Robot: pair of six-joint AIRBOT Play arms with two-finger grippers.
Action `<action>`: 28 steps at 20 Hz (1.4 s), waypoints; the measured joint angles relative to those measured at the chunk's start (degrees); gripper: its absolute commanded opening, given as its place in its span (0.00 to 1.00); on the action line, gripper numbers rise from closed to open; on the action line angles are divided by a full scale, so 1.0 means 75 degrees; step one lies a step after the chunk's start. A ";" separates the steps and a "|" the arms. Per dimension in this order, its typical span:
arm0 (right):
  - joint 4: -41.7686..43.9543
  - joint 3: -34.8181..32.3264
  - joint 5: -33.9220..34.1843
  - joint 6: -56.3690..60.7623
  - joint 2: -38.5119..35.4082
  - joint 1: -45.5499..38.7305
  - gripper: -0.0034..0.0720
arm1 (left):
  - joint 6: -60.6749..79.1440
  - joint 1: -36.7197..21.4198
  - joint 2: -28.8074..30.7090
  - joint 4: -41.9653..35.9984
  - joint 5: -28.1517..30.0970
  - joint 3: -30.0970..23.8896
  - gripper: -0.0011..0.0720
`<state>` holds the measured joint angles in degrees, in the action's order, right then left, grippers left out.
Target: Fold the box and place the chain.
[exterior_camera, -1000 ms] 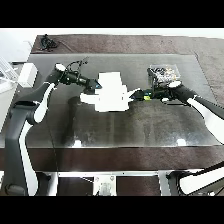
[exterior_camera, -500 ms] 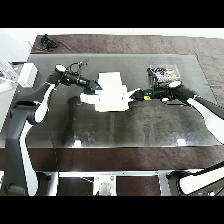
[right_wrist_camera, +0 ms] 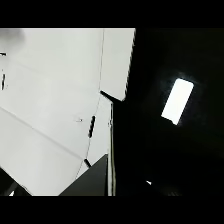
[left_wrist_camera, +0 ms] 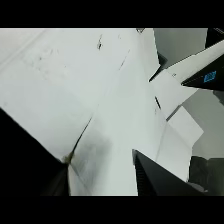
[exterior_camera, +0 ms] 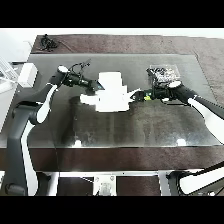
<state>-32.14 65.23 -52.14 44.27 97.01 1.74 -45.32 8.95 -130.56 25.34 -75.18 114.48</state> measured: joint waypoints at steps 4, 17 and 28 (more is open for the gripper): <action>-0.0006 0.0000 0.0000 0.0000 0.0000 -0.0041 0.05 | 0.0035 0.0032 -0.0047 -0.0009 -0.0020 0.0000 0.57; -0.0009 0.0000 0.0003 0.0000 0.0000 -0.0050 0.05 | 0.0300 -0.0015 -0.0067 -0.0236 0.0090 0.0000 0.40; -0.0012 0.0000 0.0009 0.0003 0.0000 -0.0052 0.10 | 0.0819 -0.0015 -0.0073 -0.0466 0.0020 0.0000 0.04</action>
